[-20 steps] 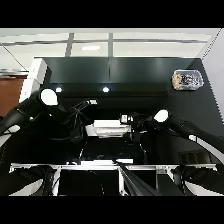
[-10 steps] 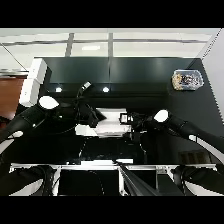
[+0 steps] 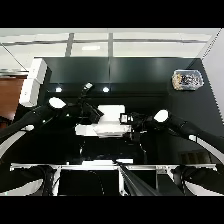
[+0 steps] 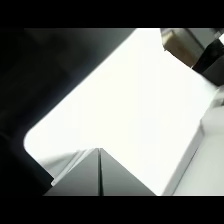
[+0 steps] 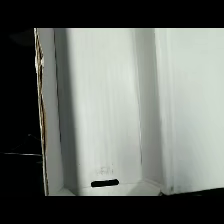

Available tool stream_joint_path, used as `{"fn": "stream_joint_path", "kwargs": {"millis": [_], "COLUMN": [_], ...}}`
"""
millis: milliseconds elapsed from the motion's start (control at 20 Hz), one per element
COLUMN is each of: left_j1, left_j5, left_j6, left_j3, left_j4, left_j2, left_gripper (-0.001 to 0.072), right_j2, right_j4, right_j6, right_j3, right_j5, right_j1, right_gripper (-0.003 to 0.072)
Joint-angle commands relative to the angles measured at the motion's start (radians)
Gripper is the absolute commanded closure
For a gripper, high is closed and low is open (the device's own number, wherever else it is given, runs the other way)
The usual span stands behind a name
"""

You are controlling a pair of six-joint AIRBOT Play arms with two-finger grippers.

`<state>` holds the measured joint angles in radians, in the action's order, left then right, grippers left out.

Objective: Fold the box and place the chain.

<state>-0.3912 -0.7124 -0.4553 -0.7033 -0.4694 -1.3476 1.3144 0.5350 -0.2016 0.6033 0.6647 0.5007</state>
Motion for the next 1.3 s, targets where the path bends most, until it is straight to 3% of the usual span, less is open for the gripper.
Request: {"fn": "stream_joint_path", "kwargs": {"millis": [0, 150, 250, 400, 500, 600, 650, 750, 800, 850, 900, 950, 1250], "left_j1": [0.0, 0.017, 0.046, 0.1, 0.145, 0.18, 0.189, 0.186, 0.182, 0.181, 0.182, 0.182, 0.104], "left_j5": [-0.112, -0.174, -0.274, -0.302, -0.253, -0.177, -0.193, -0.344, -0.397, -0.397, -0.376, -0.33, -0.144], "left_j6": [-0.004, -0.052, -0.156, -0.294, -0.27, -0.131, -0.049, 0.111, 0.171, 0.212, 0.262, 0.301, 0.432], "left_j3": [-0.019, -0.086, -0.162, -0.19, -0.142, -0.04, 0.005, 0.069, 0.097, 0.118, 0.137, 0.15, 0.153], "left_j4": [-0.048, -0.145, -0.258, -0.395, -0.362, -0.245, -0.197, -0.236, -0.276, -0.307, -0.316, -0.319, -0.334], "left_j2": [-0.065, -0.051, -0.023, 0.098, 0.204, 0.3, 0.323, 0.322, 0.314, 0.307, 0.303, 0.3, 0.261], "left_gripper": [0.0677, 0.0677, 0.0678, 0.0678, 0.0677, 0.0674, 0.0674, 0.0674, 0.0646, 0.0431, 0.0147, -0.0002, 0.0003], "right_j2": [0.001, 0.001, 0.001, 0.001, 0.001, 0.001, 0.001, 0.001, 0.001, 0.001, 0.001, 0.001, 0.001], "right_j4": [0.0, -0.001, -0.001, -0.001, -0.001, -0.001, -0.001, -0.001, 0.0, -0.001, -0.001, -0.001, -0.001], "right_j6": [0.0, 0.0, 0.0, 0.0, 0.0, 0.0, 0.0, 0.0, 0.0, 0.0, 0.0, 0.0, 0.0], "right_j3": [0.001, 0.001, 0.001, 0.001, 0.001, 0.001, 0.001, 0.001, 0.001, 0.001, 0.001, 0.001, 0.001], "right_j5": [0.0, 0.0, 0.0, 0.0, 0.0, 0.0, 0.0, 0.0, 0.0, 0.0, 0.0, 0.0, -0.001], "right_j1": [0.0, 0.0, 0.0, 0.0, 0.0, 0.0, 0.0, 0.0, 0.0, 0.0, 0.0, 0.0, 0.0], "right_gripper": [0.0589, 0.0589, 0.0589, 0.0589, 0.0589, 0.0589, 0.0589, 0.0589, 0.0589, 0.0589, 0.0589, 0.0589, 0.0589]}}
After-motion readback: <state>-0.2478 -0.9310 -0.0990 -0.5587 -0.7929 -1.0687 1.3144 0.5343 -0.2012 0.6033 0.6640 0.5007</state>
